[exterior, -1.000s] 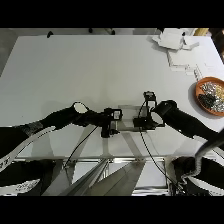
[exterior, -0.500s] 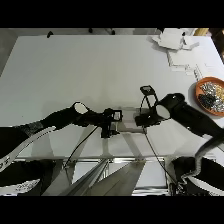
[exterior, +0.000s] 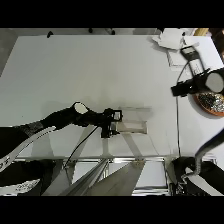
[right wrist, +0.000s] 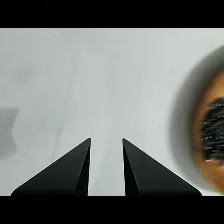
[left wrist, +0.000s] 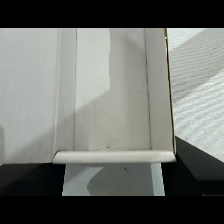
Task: Fold the box and place the chain.
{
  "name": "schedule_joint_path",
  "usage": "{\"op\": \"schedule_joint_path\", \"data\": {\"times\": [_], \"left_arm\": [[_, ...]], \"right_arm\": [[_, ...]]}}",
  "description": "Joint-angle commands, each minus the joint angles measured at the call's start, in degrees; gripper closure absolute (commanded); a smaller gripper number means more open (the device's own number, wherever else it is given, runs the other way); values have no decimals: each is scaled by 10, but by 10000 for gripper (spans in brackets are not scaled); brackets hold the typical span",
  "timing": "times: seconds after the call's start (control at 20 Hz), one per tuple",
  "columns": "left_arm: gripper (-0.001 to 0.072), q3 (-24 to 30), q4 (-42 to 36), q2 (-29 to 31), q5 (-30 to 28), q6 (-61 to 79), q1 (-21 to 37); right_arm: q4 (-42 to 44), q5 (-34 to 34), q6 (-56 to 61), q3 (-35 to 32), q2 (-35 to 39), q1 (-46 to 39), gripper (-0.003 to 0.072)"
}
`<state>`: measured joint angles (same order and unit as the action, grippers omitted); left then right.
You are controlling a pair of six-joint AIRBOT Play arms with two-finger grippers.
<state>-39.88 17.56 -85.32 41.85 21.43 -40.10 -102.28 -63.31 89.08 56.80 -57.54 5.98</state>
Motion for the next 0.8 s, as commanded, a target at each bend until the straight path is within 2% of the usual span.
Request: {"op": "schedule_joint_path", "data": {"times": [0.0, 0.2, 0.35, 0.75], "left_arm": [[368, 0, 0, 0, 0, 0, 0], [368, 0, 0, 0, 0, 0, 0], [368, 0, 0, 0, 0, 0, 0], [368, 0, 0, 0, 0, 0, 0]], "right_arm": [[-18, 109, -41, 5, -30, -152, 464], [-11, 150, -54, 5, -104, -277, 465], [6, 168, -56, 5, -155, -330, 466], [66, 198, -83, 5, -231, -340, 467]]}}
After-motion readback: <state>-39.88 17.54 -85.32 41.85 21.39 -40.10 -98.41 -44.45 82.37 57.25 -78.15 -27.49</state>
